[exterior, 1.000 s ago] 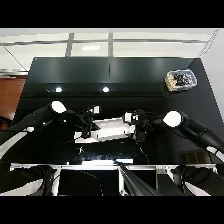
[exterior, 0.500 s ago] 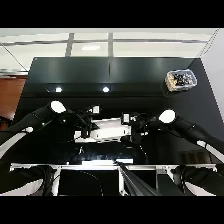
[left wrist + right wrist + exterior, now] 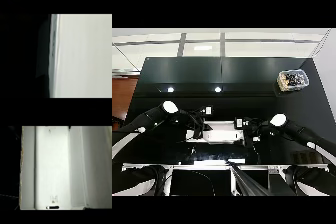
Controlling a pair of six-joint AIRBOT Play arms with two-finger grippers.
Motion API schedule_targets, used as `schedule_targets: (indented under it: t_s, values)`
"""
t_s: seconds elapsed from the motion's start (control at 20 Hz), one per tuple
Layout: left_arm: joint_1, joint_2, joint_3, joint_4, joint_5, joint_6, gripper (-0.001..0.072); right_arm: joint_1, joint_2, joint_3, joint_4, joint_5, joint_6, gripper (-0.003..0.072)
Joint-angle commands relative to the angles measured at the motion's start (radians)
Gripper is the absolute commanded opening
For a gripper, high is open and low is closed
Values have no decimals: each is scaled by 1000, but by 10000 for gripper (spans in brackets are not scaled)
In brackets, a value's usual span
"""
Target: Fold the box and place the chain.
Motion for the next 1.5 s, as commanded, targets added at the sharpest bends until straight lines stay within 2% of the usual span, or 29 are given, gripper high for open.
schedule_targets:
  t_s: [0.0, 0.3, 0.7, 1.35, 1.45]
  values:
    - [0, 0, 0, 4, -9, -1, 27, 0, -1, -4, -13, -14, -6, 690]
    - [0, 0, 0, 4, -50, -1, 27, 3, -12, -4, -55, -60, 6, 690]
    - [0, -3, 0, 4, -50, -1, 27, 47, -15, -4, -109, -109, 51, 689]
    - [0, -5, 8, 0, 0, 0, 29, 64, -17, -4, -151, -131, 121, 688]
    - [0, -5, 8, 0, -1, 0, 31, 65, -17, -4, -151, -130, 121, 444]
